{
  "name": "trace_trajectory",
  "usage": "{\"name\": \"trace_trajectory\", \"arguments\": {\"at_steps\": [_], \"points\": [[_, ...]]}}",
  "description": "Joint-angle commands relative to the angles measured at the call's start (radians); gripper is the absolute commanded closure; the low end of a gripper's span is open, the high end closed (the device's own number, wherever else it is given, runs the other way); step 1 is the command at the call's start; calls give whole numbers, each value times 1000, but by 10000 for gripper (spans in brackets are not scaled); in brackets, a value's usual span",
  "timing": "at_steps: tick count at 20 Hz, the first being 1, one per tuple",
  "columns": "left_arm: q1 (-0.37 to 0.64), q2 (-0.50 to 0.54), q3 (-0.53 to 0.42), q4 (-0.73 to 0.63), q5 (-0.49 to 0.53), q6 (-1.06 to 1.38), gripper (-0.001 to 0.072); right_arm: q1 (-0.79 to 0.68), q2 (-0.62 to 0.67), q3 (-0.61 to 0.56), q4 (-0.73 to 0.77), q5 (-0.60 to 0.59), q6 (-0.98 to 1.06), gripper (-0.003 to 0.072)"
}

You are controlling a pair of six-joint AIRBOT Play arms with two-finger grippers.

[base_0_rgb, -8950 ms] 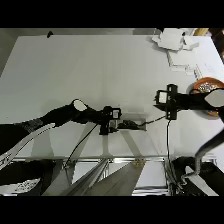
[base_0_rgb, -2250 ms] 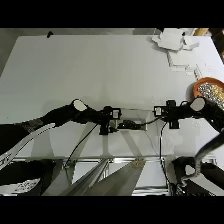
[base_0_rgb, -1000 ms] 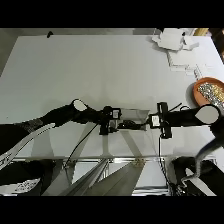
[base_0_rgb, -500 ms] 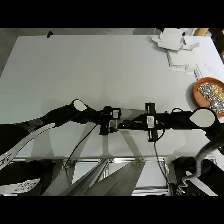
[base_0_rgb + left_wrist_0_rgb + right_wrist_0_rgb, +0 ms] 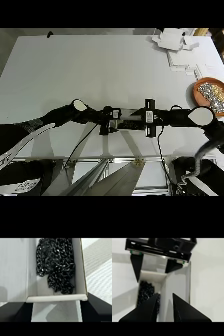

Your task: Fold the box and place the chain.

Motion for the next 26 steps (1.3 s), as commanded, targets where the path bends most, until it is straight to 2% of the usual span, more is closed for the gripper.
{"name": "trace_trajectory", "arguments": {"at_steps": [1,3,6,9,16,26], "points": [[1,0,0,0,0,0,455,-79,-1,68,-140,145,-3,475],[1,0,0,0,0,0,455,-160,-1,108,-256,233,-3,476],[1,0,0,0,0,0,455,-287,-2,107,-364,212,1,490],[1,0,0,0,0,0,455,-393,-27,106,-459,133,1,490],[1,0,0,0,0,0,455,-414,-267,106,-460,85,-4,489],[1,0,0,0,0,0,455,-414,-404,105,-461,40,-65,489]]}}
